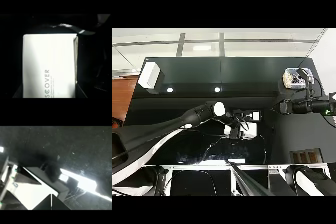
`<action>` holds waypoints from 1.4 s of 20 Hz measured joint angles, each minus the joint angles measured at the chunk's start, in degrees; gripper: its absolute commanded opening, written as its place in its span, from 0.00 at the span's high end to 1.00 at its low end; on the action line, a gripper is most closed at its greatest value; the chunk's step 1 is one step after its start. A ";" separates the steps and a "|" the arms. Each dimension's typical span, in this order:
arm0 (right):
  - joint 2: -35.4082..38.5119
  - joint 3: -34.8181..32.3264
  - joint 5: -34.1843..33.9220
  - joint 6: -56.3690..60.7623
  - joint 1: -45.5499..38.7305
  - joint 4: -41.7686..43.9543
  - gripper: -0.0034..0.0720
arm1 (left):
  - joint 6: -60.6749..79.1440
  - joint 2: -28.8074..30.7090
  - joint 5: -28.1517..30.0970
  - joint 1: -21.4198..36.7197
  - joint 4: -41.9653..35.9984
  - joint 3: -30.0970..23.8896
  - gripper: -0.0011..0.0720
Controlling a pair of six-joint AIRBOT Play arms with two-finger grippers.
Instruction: Fold the box and place the chain.
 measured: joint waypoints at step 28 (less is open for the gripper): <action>0.00 -0.02 -2.08 4.02 0.00 -1.70 0.94 | -52.52 10.21 -8.17 70.49 36.52 0.13 0.58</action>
